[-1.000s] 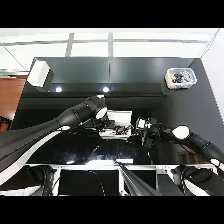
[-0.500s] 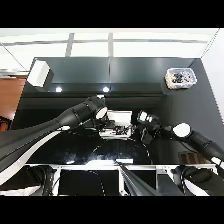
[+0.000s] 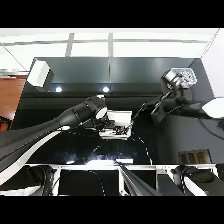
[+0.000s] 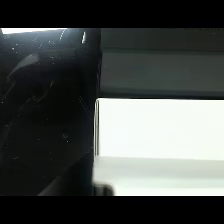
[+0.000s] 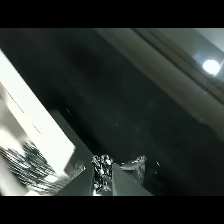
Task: Fold the box and place the chain.
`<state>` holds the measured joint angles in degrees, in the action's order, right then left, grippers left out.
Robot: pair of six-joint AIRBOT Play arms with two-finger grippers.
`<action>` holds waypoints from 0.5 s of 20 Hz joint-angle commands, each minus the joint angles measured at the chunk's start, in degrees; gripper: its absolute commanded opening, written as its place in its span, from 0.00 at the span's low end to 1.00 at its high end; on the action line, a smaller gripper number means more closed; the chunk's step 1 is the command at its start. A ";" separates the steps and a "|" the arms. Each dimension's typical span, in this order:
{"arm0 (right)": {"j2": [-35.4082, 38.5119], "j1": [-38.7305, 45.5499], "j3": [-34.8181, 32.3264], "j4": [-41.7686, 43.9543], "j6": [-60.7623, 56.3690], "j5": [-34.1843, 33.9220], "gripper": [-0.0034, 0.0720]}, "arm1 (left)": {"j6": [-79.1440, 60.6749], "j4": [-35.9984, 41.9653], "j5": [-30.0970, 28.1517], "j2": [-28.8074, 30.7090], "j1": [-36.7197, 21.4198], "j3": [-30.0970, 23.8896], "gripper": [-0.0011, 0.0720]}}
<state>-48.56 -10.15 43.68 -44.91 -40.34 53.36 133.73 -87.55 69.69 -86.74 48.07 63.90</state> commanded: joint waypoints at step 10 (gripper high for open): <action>1.14 1.92 15.50 27.10 -12.17 17.16 0.05 | 0.00 0.02 0.00 -0.02 0.04 0.00 0.05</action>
<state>-47.44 -7.46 58.22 -24.67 -51.03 68.51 133.73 -87.55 69.69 -86.74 48.07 63.90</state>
